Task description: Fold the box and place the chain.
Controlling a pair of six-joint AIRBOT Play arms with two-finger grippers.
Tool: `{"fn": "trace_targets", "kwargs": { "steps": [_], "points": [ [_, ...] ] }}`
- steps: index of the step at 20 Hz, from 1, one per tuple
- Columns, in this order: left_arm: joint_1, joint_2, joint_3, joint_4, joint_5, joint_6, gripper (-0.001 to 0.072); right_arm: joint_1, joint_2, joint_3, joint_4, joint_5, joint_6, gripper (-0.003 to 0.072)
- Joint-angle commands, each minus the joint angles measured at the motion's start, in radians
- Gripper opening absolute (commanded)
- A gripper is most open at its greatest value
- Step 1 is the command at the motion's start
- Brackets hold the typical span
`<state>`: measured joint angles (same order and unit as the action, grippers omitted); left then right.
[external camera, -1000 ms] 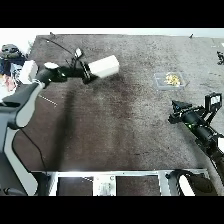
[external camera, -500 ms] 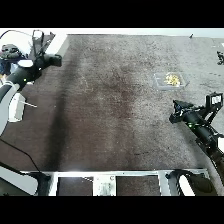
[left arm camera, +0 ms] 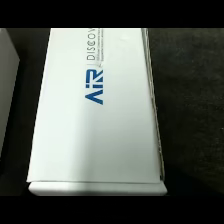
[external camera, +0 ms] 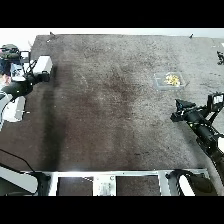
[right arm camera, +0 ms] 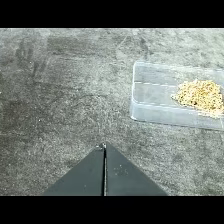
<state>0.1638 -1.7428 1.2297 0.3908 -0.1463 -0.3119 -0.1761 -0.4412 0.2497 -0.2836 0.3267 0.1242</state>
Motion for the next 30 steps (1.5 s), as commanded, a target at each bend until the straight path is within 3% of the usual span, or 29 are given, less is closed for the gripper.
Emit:
{"fn": "trace_targets", "kwargs": {
  "steps": [1,13,15,16,23,30],
  "points": [
    [0.006,-0.026,-0.013,0.003,0.022,-0.002,0.0006,0.000,0.001,-0.001,0.000,-0.002,0.000,0.0013],
    [0.006,-0.113,0.019,-0.002,0.060,0.058,0.0020,0.000,0.001,0.000,0.000,-0.002,0.000,0.0012],
    [0.006,-0.113,0.019,-0.001,0.087,0.077,0.0662,0.000,0.001,-0.001,0.000,-0.002,0.000,0.0013],
    [0.006,-0.112,0.019,-0.001,0.094,0.078,0.0720,0.000,0.001,0.000,0.000,-0.002,0.000,0.0013],
    [0.006,-0.061,0.034,-0.002,0.076,0.076,0.0720,0.000,0.001,-0.001,0.000,-0.002,0.000,0.0013],
    [0.006,0.117,0.033,-0.006,-0.011,0.047,0.0720,0.000,0.001,-0.001,0.000,-0.002,0.000,0.0013]
  ]
}}
